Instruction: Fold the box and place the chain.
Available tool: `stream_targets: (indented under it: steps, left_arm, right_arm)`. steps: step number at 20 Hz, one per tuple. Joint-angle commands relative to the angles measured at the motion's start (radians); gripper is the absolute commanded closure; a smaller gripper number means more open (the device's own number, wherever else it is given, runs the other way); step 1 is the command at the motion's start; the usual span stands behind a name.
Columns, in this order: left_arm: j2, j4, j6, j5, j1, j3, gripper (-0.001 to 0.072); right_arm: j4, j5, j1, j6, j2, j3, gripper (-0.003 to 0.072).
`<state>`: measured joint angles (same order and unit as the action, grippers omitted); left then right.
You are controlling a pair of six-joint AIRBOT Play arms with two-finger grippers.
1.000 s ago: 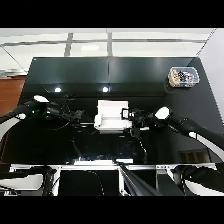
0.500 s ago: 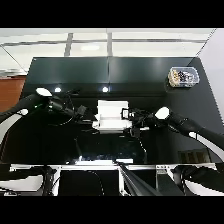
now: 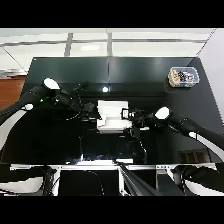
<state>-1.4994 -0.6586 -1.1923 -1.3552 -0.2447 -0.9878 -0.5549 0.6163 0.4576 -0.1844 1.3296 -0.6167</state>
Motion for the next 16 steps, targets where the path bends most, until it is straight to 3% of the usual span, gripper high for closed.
stream_targets:
  steps: [1, 5, 7, 16]
  left_arm:
    - [0.001, -0.084, -0.079, 0.003, -0.027, -0.017, 0.0228]
    - [0.001, -0.100, -0.098, 0.042, -0.073, -0.021, 0.0232]
    - [0.000, -0.100, -0.098, 0.066, -0.098, -0.022, 0.0322]
    - [0.000, -0.228, -0.174, 0.066, -0.127, -0.047, 0.0322]
  right_arm:
    - [0.000, 0.000, 0.000, 0.000, 0.000, 0.000, 0.0631]
    - [0.000, 0.000, 0.000, 0.000, 0.000, 0.000, 0.0631]
    - [0.000, 0.000, 0.000, 0.000, 0.000, 0.000, 0.0631]
    - [0.000, 0.000, 0.000, 0.000, 0.000, 0.000, 0.0631]
